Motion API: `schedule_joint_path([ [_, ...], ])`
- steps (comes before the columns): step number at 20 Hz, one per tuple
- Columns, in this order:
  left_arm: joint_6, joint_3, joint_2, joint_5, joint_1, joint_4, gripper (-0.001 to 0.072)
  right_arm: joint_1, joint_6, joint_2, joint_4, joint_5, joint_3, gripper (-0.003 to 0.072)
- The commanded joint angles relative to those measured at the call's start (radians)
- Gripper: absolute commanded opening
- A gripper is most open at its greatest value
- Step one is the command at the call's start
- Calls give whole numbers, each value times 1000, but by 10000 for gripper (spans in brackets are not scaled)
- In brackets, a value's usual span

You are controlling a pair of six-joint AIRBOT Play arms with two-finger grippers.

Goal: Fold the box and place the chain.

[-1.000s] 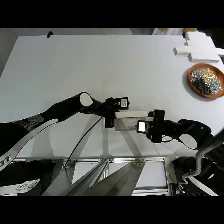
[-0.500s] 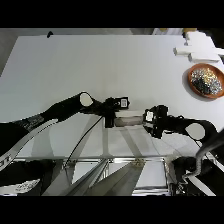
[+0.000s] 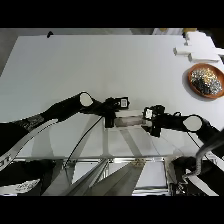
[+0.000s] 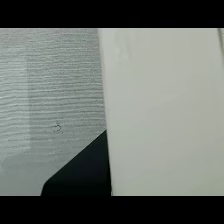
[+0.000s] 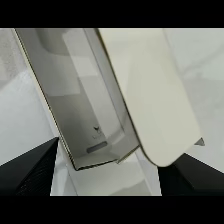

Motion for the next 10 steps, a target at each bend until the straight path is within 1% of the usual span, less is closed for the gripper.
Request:
schedule_joint_path([
  [1,0,0,1,0,-1,0,15,-58,-124,-14,62,49,0,647],
  [3,0,0,1,0,-1,0,15,-113,-172,-14,71,87,0,647],
  [5,0,0,1,0,-1,0,15,-144,-267,-35,149,121,0,660],
  [10,0,0,1,0,-1,0,15,-145,-403,-141,274,135,1,683],
])
